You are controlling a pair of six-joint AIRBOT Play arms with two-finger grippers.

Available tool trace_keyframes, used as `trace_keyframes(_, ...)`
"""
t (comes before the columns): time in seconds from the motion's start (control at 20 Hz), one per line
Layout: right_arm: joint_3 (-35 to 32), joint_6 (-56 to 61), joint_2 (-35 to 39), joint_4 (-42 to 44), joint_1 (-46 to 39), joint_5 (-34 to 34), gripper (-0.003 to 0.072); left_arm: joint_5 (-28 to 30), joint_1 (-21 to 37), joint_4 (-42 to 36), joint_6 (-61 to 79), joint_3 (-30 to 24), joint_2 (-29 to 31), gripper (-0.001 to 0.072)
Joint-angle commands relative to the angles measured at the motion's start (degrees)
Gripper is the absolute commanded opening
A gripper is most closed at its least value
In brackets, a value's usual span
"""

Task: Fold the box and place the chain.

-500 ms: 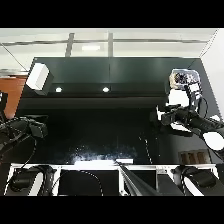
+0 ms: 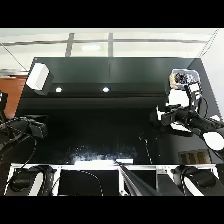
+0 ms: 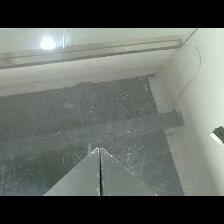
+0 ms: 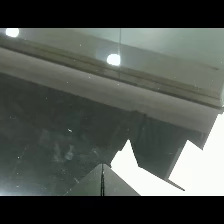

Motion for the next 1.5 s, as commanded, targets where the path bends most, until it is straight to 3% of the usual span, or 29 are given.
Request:
trace_keyframes(0.0,0.0,0.0,0.0,0.0,0.0,0.0,0.0016,0.0,0.0,0.0,0.0,0.0,0.0,0.0032)
trace_keyframes(0.25,0.0,0.0,0.0,0.0,0.0,0.0,0.0016,7.1,0.0,-0.3,0.0,-0.1,-0.2,0.0032)
trace_keyframes(0.4,0.0,0.0,0.0,0.0,0.0,-0.6,0.0016,15.8,-0.2,-5.6,0.0,-0.2,-1.5,0.0032)
trace_keyframes(0.55,-0.1,0.0,-0.1,-1.1,-0.1,-7.0,0.0017,24.4,-0.2,-13.7,0.0,-2.1,-5.2,0.0033)
trace_keyframes(0.6,-0.1,0.1,-0.4,-4.1,-0.1,-9.9,0.0047,27.2,-0.2,-17.6,0.0,-3.0,-7.5,0.0115)
trace_keyframes(0.65,0.0,1.9,-1.0,-6.7,-0.8,-11.1,0.0422,27.9,-0.3,-19.0,0.1,-3.1,-10.3,0.0440)
trace_keyframes(0.7,0.0,6.6,-1.9,-9.2,-3.0,-10.6,0.0720,27.8,-0.9,-19.3,0.2,-2.8,-13.4,0.0710)
trace_keyframes(0.9,5.8,22.3,-5.9,-22.1,-21.2,2.5,0.0720,15.3,-3.4,-18.7,9.4,3.7,-23.8,0.0710)
trace_keyframes(1.0,10.6,24.4,-8.4,-26.3,-34.2,4.3,0.0720,14.1,-3.7,-16.7,9.0,5.6,-26.9,0.0710)
trace_keyframes(1.15,14.9,24.3,-15.2,-24.9,-51.8,3.9,0.0720,14.8,-3.7,-16.2,9.1,5.8,-29.7,0.0710)
trace_keyframes(1.3,18.6,19.2,-25.6,-11.0,-63.1,7.3,0.0720,14.8,-3.7,-16.2,9.1,5.8,-31.1,0.0709)
trace_keyframes(1.35,20.8,9.4,-29.5,-2.2,-64.9,10.8,0.0720,14.8,-3.7,-16.2,9.2,5.8,-31.2,0.0710)
trace_keyframes(1.45,26.8,-9.4,-38.0,12.5,-66.4,24.1,0.0720,14.8,-3.7,-16.2,9.5,5.8,-31.3,0.0709)
